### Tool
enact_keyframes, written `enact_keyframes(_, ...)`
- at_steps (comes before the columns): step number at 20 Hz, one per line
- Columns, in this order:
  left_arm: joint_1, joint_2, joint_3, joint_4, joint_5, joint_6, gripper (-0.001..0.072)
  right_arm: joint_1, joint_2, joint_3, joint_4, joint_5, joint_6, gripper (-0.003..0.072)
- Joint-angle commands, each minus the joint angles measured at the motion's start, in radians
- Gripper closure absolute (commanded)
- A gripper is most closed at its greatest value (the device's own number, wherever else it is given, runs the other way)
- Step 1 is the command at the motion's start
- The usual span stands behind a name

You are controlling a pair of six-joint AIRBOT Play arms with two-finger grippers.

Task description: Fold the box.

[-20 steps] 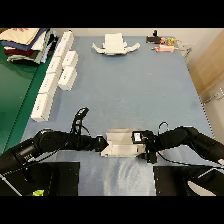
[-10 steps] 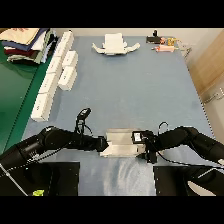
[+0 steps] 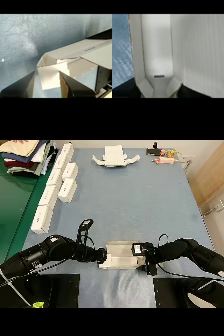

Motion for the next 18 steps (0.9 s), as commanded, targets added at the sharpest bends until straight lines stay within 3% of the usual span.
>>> enact_keyframes(1,-0.036,-0.024,0.016,0.026,-0.008,-0.041,0.0242,0.000,0.000,0.000,0.000,0.000,0.000,0.0163)
enact_keyframes(8,-0.083,-0.075,0.083,0.131,-0.056,-0.125,0.0242,0.000,0.000,0.000,0.000,0.000,0.000,0.0163)
enact_keyframes(18,-0.083,-0.084,0.145,0.107,-0.069,-0.124,0.0242,0.000,0.000,0.000,0.000,0.000,0.000,0.0164)
